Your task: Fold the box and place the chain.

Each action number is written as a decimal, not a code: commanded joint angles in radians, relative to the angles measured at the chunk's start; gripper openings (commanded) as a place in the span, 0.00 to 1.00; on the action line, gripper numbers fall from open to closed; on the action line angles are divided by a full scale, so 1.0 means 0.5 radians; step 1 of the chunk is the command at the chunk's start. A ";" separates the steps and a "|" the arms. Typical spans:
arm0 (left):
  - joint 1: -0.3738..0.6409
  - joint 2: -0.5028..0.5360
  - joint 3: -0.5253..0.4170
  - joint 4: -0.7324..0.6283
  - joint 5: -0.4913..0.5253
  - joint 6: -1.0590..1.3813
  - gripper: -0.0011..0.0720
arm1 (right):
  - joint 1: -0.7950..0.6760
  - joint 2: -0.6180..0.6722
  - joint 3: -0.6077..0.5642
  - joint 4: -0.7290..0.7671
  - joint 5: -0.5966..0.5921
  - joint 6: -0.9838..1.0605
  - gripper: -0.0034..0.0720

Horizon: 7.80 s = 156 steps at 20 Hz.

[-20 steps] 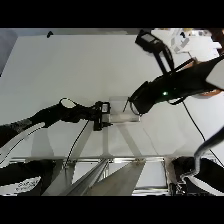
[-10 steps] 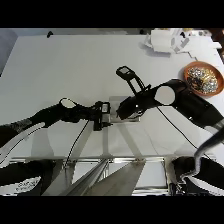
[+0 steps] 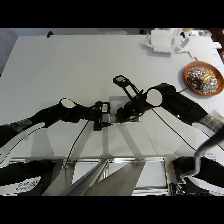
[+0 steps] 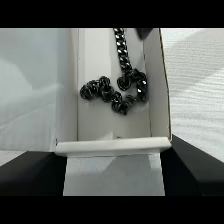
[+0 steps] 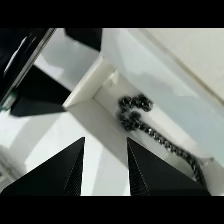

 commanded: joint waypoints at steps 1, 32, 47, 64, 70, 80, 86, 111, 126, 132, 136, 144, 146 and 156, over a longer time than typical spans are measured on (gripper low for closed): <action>0.000 0.002 0.001 0.001 0.000 0.000 0.17 | -0.079 0.174 0.059 -0.140 0.262 0.005 0.38; 0.000 0.002 0.001 0.001 0.000 0.000 0.17 | -0.945 -0.624 0.085 -0.713 0.051 0.745 0.55; 0.000 0.002 0.001 0.001 0.000 0.000 0.17 | -0.829 0.215 0.085 -0.651 0.718 0.271 0.07; 0.000 0.002 0.001 0.001 -0.001 0.000 0.17 | 0.218 0.491 0.085 -0.182 -0.228 0.489 0.07; 0.000 0.002 0.001 0.001 -0.001 0.000 0.17 | 0.218 0.313 0.068 -0.185 -0.211 0.596 0.07; 0.000 0.002 0.001 0.001 -0.001 0.000 0.17 | 0.217 0.011 0.018 -0.211 -0.159 0.625 0.22; 0.000 0.002 0.001 0.001 -0.001 0.000 0.17 | 0.117 0.173 0.053 -0.260 0.056 0.611 0.30; 0.000 0.002 0.001 0.001 -0.001 0.000 0.17 | -1.095 -0.435 0.207 -0.804 0.188 0.519 0.63; 0.000 0.002 0.001 0.001 -0.001 0.001 0.17 | -1.095 -0.657 0.206 -0.804 0.266 0.381 0.07; 0.000 0.002 0.001 0.001 -0.002 0.000 0.17 | -1.055 -0.264 0.206 -0.742 0.426 0.299 0.07; 0.000 0.002 0.001 0.001 -0.001 0.000 0.17 | -0.911 0.053 0.205 -0.460 0.609 0.253 0.07; 0.000 0.002 0.001 0.001 -0.001 0.000 0.17 | -0.286 0.364 0.205 -0.180 0.592 0.312 0.07; 0.000 0.002 0.001 0.001 -0.001 0.000 0.17 | -0.129 0.372 0.205 -0.179 0.531 0.386 0.07; 0.000 0.002 0.001 0.001 -0.001 0.000 0.17 | 0.218 0.369 0.205 -0.206 0.042 0.589 0.07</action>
